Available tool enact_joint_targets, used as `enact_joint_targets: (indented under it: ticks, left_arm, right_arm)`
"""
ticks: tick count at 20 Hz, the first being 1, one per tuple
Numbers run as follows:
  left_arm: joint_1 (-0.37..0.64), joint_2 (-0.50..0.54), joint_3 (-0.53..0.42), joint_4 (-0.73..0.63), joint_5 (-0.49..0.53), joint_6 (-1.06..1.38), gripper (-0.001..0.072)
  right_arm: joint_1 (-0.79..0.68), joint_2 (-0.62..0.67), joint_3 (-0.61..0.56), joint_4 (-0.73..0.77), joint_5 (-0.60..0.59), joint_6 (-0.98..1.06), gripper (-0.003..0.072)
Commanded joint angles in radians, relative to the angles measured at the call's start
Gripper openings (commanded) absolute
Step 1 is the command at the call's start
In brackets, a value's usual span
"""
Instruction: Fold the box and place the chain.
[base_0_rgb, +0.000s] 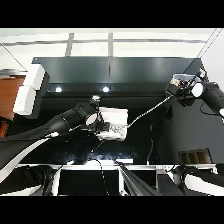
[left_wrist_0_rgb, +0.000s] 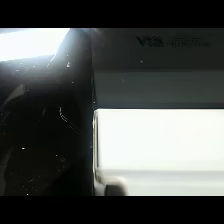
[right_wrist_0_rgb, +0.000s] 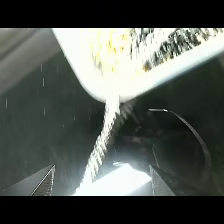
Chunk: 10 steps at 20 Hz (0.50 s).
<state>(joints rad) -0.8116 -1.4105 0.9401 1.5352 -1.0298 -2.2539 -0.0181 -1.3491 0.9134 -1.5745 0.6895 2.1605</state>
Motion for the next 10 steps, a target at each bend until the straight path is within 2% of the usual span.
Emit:
enact_joint_targets:
  ticks: [1, 2, 3, 4, 5, 6, 7, 8, 10]
  left_arm:
    - [0.0, 0.0, 0.001, -0.002, 0.001, 0.002, 0.0033]
    - [0.0, 0.0, 0.001, -0.002, 0.003, 0.002, 0.0033]
    - [0.0, 0.0, 0.001, -0.002, 0.007, 0.002, 0.0033]
    - [0.0, 0.0, 0.001, -0.003, 0.009, 0.002, 0.0033]
    - [0.0, 0.0, 0.001, -0.003, 0.008, 0.002, 0.0033]
    - [0.0, 0.0, 0.001, -0.003, 0.006, 0.002, 0.0033]
    - [0.0, 0.0, 0.001, -0.003, 0.0, 0.002, 0.0033]
    - [0.0, 0.0, 0.001, -0.003, -0.003, 0.002, 0.0033]
    - [0.0, 0.0, 0.001, -0.003, -0.004, 0.002, 0.0033]
  right_arm:
    - [-0.007, -0.084, 0.015, 0.009, -0.083, 0.094, 0.072]
    - [-0.007, -0.085, 0.015, 0.006, -0.085, 0.093, 0.0631]
    - [-0.007, -0.085, 0.016, 0.003, -0.084, 0.091, 0.0473]
    - [-0.007, -0.085, 0.016, 0.003, -0.079, 0.091, 0.0472]
    - [-0.007, -0.085, 0.016, 0.003, -0.076, 0.092, 0.0407]
    - [-0.009, -0.085, 0.016, 0.003, -0.075, 0.092, 0.0288]
    - [-0.009, -0.085, 0.016, 0.006, -0.062, 0.091, 0.0073]
    - [-0.009, -0.081, 0.017, 0.014, -0.04, 0.084, 0.003]
    - [-0.009, -0.055, 0.031, 0.039, 0.01, 0.018, 0.0028]
